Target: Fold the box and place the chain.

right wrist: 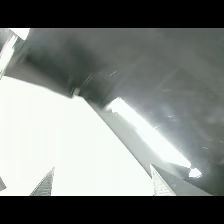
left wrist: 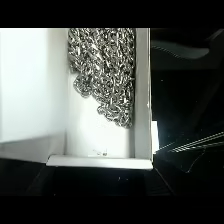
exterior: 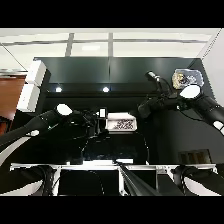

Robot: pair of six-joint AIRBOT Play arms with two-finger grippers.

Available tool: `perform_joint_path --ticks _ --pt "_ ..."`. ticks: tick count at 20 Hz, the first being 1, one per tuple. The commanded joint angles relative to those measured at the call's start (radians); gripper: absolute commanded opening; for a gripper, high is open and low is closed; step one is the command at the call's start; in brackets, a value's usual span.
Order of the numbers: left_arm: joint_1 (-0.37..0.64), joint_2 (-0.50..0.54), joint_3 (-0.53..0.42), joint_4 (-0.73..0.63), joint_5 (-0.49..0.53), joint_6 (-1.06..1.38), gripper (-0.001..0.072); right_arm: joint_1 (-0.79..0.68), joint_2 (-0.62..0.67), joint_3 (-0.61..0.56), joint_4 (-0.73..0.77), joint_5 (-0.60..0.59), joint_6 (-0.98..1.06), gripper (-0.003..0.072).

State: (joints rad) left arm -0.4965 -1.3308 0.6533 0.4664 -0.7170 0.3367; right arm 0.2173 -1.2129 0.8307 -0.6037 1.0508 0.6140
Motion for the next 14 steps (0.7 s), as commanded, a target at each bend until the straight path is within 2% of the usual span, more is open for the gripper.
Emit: perform_joint_path --ticks 1,3,8,14 --pt "0.000 -0.001 0.001 0.000 -0.001 0.000 0.0407 0.014 -0.009 0.007 -0.056 0.088 -0.347 0.0720" --pt "0.000 -0.001 0.001 0.000 -0.001 0.000 0.0407 0.025 -0.010 0.007 -0.082 0.035 -0.392 0.0720" --pt "0.000 -0.001 0.001 0.000 -0.001 0.000 0.0407 0.084 -0.011 0.005 -0.174 0.002 -0.432 0.0720" --pt "0.000 -0.001 0.001 0.000 -0.002 0.000 0.0407 0.134 -0.011 0.005 -0.180 0.026 -0.431 0.0720"
